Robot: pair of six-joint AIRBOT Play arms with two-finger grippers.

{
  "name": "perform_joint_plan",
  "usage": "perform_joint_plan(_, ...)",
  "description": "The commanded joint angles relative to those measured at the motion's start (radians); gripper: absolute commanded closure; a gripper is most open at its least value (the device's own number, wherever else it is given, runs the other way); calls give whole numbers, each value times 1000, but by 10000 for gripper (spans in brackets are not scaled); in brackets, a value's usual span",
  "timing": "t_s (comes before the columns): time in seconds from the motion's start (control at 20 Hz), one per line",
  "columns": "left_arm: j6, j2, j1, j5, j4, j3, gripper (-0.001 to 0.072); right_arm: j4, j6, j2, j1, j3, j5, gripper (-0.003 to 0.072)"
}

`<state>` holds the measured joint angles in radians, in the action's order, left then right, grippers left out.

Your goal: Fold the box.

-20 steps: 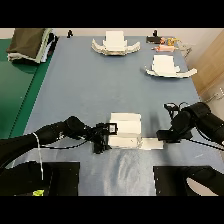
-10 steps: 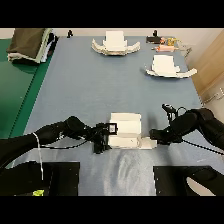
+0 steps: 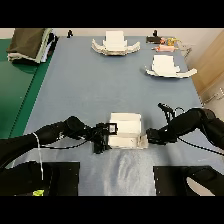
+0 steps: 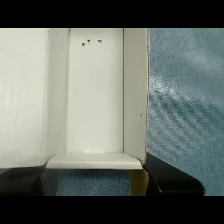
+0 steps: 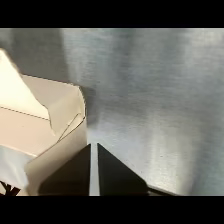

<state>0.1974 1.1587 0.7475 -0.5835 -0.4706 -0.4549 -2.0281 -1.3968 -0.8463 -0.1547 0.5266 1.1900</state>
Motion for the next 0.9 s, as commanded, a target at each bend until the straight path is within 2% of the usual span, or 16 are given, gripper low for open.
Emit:
perform_joint_plan(0.0, 0, 1, 0, 0, 0, 0, 197, -22, -19, 1, -1, 32, -2, 446)
perform_joint_plan(0.2, 0, 1, 0, 0, 0, 0, 197, -32, -19, -3, -3, 51, -7, 438)
perform_joint_plan(0.25, 0, 1, 0, 0, 0, 0, 197, -38, -19, -8, -6, 50, -7, 317)
perform_joint_plan(0.3, 0, 1, 0, 0, 0, 0, 197, -42, -19, -14, -16, 50, -9, 145)
perform_joint_plan(0.35, 0, 1, 0, 0, 0, 0, 197, -45, -19, -22, -32, 50, -17, 131)
perform_joint_plan(0.45, 0, 1, 0, 0, 0, 0, 198, -47, -19, -47, -85, 51, -47, 135)
perform_joint_plan(0.55, 0, 1, 0, 0, 0, 0, 197, -40, -17, -79, -145, 53, -92, 208)
perform_joint_plan(0.65, 0, 1, 0, 0, 0, 0, 197, -15, 6, -114, -204, 72, -120, 249)
perform_joint_plan(0.7, 0, 1, 0, 0, 0, 0, 197, 39, 52, -134, -238, 91, -128, 283)
perform_joint_plan(0.85, 0, 1, 0, 0, 0, 0, 197, 220, 254, -190, -333, 165, -105, 283)
